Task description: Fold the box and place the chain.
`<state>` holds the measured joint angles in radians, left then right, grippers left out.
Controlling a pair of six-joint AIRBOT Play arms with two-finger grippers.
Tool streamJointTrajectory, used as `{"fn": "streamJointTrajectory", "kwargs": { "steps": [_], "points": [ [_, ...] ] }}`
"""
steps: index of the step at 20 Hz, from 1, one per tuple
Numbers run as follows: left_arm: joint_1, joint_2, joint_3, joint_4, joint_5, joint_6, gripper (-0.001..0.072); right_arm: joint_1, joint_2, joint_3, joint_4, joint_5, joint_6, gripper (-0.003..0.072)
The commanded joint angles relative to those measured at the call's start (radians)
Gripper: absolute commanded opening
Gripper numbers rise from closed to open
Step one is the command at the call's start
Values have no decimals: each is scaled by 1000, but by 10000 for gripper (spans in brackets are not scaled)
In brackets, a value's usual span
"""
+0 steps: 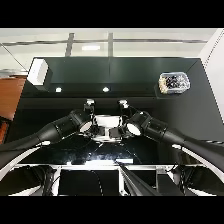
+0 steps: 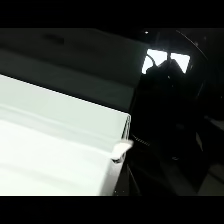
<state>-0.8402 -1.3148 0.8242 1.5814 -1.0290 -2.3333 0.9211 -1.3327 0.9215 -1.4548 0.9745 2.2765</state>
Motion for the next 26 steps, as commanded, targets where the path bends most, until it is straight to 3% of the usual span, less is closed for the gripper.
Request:
{"fn": "streamJointTrajectory", "kwargs": {
  "steps": [1, 8, 9, 15, 17, 26],
  "points": [
    [-1, 0, 1, 1, 7, 0, 30, 19, -6, 3, -28, 14, 91, 305],
    [-1, 0, 1, 0, 6, 0, 29, 24, -10, 3, -51, 17, 153, 303],
    [-1, 0, 1, 1, 7, 0, 30, 24, -15, 12, -59, 25, 153, 275],
    [-1, 0, 1, 1, 6, 0, 30, 32, -106, 127, -119, 131, 154, 265],
    [-1, 0, 1, 1, 4, 0, 30, 36, -121, 127, -117, 124, 158, 227],
    [-1, 0, 1, 2, 3, 0, 30, 35, -154, 127, -117, 118, 181, 226]
  ]
}}
